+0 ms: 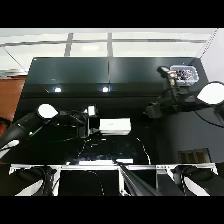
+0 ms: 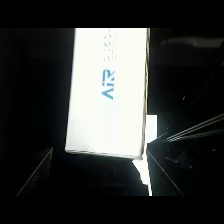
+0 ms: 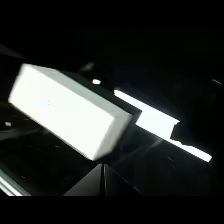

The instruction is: Fold the box and place the chain.

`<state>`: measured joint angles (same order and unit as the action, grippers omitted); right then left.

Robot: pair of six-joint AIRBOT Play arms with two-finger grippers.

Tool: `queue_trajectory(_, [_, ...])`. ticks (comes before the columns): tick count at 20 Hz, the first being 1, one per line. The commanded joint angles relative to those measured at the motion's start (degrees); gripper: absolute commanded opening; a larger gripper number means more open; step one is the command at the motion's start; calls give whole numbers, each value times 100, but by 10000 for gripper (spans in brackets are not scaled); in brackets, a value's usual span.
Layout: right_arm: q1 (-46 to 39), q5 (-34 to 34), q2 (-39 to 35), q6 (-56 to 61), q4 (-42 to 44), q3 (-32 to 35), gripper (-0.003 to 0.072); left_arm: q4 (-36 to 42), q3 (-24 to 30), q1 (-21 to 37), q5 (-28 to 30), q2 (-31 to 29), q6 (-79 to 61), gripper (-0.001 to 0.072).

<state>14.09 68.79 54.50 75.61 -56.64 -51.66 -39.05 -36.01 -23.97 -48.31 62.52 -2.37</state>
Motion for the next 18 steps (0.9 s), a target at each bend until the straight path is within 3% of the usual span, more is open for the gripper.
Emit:
queue_trajectory(1, [-254, 400, -245, 411, -883, 15, 17, -280, -398, -94, -463, -417, 1528, 717])
queue_trajectory(5, [-254, -284, -243, 413, -855, 98, 17, -291, -1084, -761, 275, 420, 2236, 713])
queue_trajectory(8, [-254, -345, -243, 411, -863, 98, 17, -509, -1722, -1047, 243, 1355, 2769, 713])
queue_trajectory(10, [-254, -348, -243, 411, -868, 98, 17, -529, -1985, -1086, -114, 1722, 2828, 713])
queue_trajectory(12, [-254, -350, -243, 411, -914, 98, 17, -535, -2127, -1095, -599, 1937, 2833, 713])
queue_trajectory(18, [-254, -352, -243, 411, -988, 98, 17, -1003, -2162, -1182, -750, 1974, 2800, 713])
